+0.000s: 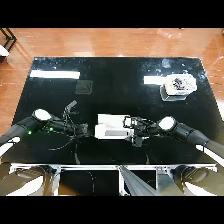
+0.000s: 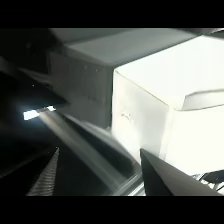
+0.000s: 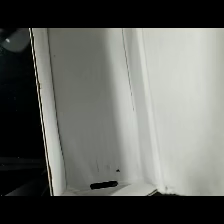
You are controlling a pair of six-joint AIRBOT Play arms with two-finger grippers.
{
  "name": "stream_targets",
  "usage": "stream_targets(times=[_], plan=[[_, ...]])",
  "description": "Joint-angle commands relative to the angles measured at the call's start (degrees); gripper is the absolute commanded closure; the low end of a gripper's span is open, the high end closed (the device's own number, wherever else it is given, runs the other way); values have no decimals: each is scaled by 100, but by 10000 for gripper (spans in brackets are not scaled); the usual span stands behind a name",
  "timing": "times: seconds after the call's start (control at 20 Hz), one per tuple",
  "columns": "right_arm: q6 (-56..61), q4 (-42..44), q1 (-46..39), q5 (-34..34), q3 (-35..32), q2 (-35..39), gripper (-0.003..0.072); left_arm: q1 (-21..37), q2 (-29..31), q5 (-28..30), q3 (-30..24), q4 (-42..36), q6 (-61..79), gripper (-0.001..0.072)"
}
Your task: Fold the box and place the chain.
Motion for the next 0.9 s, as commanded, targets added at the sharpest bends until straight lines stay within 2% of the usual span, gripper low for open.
stream_targets(times=[0.0, 0.3, 0.45, 0.75, 0.85], plan=[[4, 2, 0, 0, 2, -2, 325, -7, 22, -501, 227, -254, 17, 76], [2, 2, 2, 0, 2, -2, 324, -15, 20, -629, 463, -498, 13, 76], [2, 2, 2, 0, 2, -2, 325, -234, 20, -584, 463, -616, -7, 77], [2, 2, 2, 0, 2, -2, 325, -717, 22, -136, 463, -623, -496, 108], [4, 2, 2, 0, 2, -2, 324, -833, 31, 55, 463, -623, -610, 155]])
